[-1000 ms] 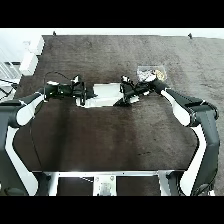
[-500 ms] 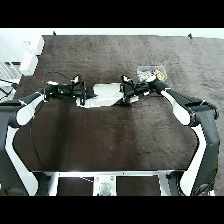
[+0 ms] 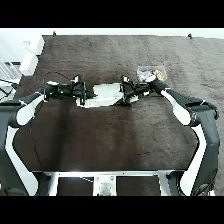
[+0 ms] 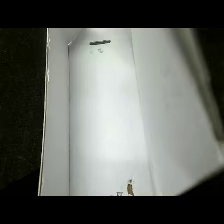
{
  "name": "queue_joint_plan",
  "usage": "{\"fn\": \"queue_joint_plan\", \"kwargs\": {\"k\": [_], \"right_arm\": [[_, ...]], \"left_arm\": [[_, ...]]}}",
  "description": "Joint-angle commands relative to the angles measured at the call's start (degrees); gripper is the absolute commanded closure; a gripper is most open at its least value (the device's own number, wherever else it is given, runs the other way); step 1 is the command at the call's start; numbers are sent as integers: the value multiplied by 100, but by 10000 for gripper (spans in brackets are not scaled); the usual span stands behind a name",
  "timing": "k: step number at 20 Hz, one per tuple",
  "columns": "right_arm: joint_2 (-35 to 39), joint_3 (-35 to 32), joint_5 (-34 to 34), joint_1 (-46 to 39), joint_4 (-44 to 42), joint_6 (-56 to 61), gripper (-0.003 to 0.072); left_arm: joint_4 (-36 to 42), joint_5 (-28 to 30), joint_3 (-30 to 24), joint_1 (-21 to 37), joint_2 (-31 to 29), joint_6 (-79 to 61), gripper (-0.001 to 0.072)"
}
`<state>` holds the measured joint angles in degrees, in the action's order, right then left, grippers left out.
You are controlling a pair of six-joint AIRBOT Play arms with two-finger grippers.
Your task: Fold the box and place the chain.
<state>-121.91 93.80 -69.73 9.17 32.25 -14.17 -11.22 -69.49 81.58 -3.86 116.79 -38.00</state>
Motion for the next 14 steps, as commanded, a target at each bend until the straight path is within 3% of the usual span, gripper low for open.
{"fn": "queue_joint_plan", "kwargs": {"k": [1,14], "right_arm": [[-7,-2,35,2,238,2,105],[-7,-2,28,2,243,4,123]], "left_arm": [[-2,-2,4,2,-4,0,688],[-2,-2,4,2,-4,0,688]]}}
